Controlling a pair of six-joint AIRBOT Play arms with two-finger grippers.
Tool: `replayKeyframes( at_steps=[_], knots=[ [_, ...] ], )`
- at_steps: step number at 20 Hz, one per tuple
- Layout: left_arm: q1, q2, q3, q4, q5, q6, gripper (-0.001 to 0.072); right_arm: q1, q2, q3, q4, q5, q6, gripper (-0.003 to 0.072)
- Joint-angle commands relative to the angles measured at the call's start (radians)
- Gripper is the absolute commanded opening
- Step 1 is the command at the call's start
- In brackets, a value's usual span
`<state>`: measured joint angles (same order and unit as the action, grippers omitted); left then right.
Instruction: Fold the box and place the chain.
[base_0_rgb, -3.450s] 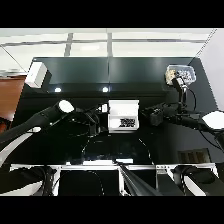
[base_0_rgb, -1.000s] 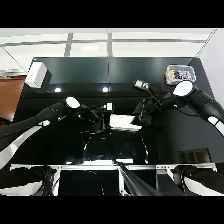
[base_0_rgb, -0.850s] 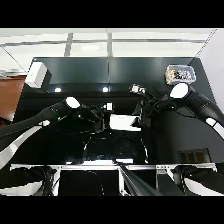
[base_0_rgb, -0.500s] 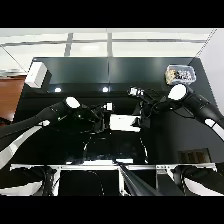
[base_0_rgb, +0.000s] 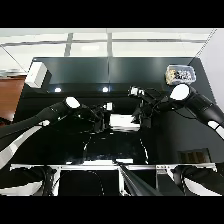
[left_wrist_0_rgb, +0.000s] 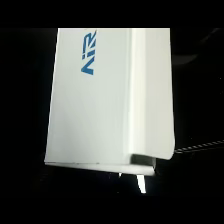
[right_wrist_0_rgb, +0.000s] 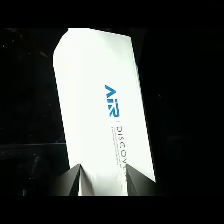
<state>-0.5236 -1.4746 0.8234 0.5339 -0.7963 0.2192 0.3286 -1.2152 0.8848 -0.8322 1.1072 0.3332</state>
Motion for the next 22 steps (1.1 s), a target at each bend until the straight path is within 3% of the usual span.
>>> replayKeyframes(
  at_steps=[1,5,6,9,10,22],
  knots=[
    [0.000,-0.001,0.001,0.000,-0.002,0.002,0.0443,0.001,0.005,0.000,-0.001,-0.002,0.003,0.0307],
    [0.000,-0.001,0.001,0.000,-0.002,0.002,0.0443,0.019,0.005,0.000,-0.018,-0.023,0.004,0.0297],
    [0.000,-0.001,0.001,0.000,-0.002,0.002,0.0443,0.023,0.005,0.000,-0.019,-0.024,0.004,0.0218],
    [0.000,-0.001,0.001,0.000,-0.002,0.001,0.0443,0.023,0.005,0.000,-0.029,-0.026,0.004,0.0218],
    [0.000,-0.001,0.001,0.000,-0.002,0.001,0.0443,0.023,0.003,0.000,-0.035,-0.026,0.004,0.0187],
    [0.000,-0.001,0.001,0.000,-0.002,0.001,0.0443,0.023,0.001,0.000,-0.035,-0.011,0.008,0.0190]
  ],
)
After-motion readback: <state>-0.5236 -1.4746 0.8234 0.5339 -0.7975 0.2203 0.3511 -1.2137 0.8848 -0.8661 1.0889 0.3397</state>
